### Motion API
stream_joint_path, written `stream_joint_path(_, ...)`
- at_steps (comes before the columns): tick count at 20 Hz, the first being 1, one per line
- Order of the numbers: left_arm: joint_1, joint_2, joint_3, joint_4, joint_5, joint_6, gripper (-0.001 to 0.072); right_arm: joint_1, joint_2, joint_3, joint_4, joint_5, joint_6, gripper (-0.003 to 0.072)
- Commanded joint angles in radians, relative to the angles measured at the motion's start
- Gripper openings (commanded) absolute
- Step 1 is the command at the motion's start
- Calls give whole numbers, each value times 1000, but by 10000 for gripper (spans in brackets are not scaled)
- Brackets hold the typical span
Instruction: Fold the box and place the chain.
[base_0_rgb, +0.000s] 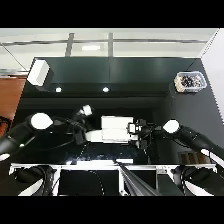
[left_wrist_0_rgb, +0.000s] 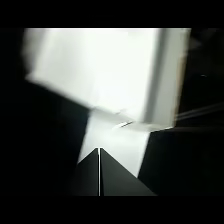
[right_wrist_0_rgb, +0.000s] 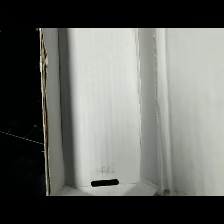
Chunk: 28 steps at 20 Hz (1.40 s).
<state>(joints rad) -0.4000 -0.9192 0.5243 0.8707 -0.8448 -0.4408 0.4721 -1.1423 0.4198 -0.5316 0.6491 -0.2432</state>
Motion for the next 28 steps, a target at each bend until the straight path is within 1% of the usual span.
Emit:
stream_joint_path(1,175,107,0,190,-33,-507,26,0,0,0,-1,1,0,44)
stream_joint_path(3,301,105,-5,195,-64,-742,26,0,0,0,0,1,0,44)
stream_joint_path(5,412,85,-29,147,-159,-895,26,0,0,0,0,1,0,44)
stream_joint_path(6,454,63,-51,104,-204,-922,26,0,0,0,0,1,0,44)
stream_joint_path(8,498,-1,-95,2,-248,-918,26,0,0,0,0,1,0,44)
stream_joint_path(10,484,-84,-115,-76,-253,-848,25,0,0,0,0,1,0,44)
stream_joint_path(12,436,-166,-115,-117,-258,-811,25,0,0,0,0,1,0,44)
stream_joint_path(14,368,-237,-113,-122,-220,-811,25,0,0,0,0,1,0,44)
stream_joint_path(16,305,-285,-112,-136,-168,-810,25,0,0,0,0,1,0,44)
stream_joint_path(18,262,-306,-112,-202,-134,-768,25,0,0,0,0,1,0,44)
stream_joint_path(20,238,-319,-112,-267,-124,-758,25,0,0,0,0,1,0,44)
stream_joint_path(23,196,-320,-106,-301,-133,-693,25,0,0,0,0,1,0,44)
stream_joint_path(25,196,-320,-91,-308,-163,-649,26,0,0,0,0,1,0,44)
stream_joint_path(27,204,-320,-65,-306,-223,-563,31,0,0,0,0,1,0,44)
stream_joint_path(28,209,-320,-52,-306,-253,-532,72,0,0,0,0,1,0,44)
